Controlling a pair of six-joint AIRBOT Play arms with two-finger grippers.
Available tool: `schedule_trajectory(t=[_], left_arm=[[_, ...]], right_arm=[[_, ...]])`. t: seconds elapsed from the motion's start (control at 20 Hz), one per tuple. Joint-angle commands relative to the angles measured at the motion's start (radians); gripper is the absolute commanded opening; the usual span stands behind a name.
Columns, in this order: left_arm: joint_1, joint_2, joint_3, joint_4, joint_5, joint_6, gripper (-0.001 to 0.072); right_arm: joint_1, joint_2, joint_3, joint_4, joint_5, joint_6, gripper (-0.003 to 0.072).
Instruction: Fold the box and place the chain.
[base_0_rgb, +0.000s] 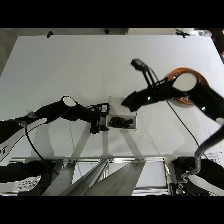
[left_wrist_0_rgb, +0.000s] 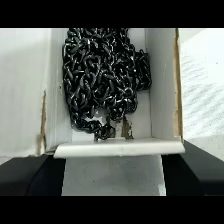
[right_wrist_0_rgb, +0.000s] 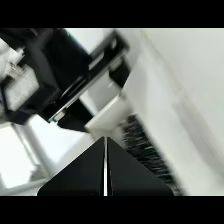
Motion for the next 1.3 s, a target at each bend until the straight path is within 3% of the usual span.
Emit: schedule_trajectory(t=[0.0,0.25,0.5,0.65,0.85,0.95,1.25], left_arm=[[0.000,0.001,0.000,0.000,0.000,0.000,0.0203],[0.000,0.001,0.000,0.000,0.000,0.000,0.0203],[0.000,0.001,0.000,0.000,0.000,0.000,0.0203],[0.000,0.001,0.000,0.000,0.000,0.000,0.0203],[0.000,0.001,0.000,0.000,0.000,0.000,0.0203],[0.000,0.001,0.000,0.000,0.000,0.000,0.0203],[0.000,0.001,0.000,0.000,0.000,0.001,0.0203]], right_arm=[[-0.039,-0.040,0.254,-0.236,0.095,0.000,0.0010],[-0.057,-0.325,0.385,-0.297,0.117,-0.071,0.0006],[-0.045,-0.541,0.396,-0.258,0.378,-0.213,0.0008],[-0.024,-0.530,0.396,-0.253,0.395,-0.262,0.0014],[0.019,-0.449,0.383,-0.253,0.397,-0.326,0.0192],[0.049,-0.407,0.354,-0.257,0.398,-0.333,0.0205],[0.115,-0.253,0.217,-0.260,0.356,-0.355,0.0386]])
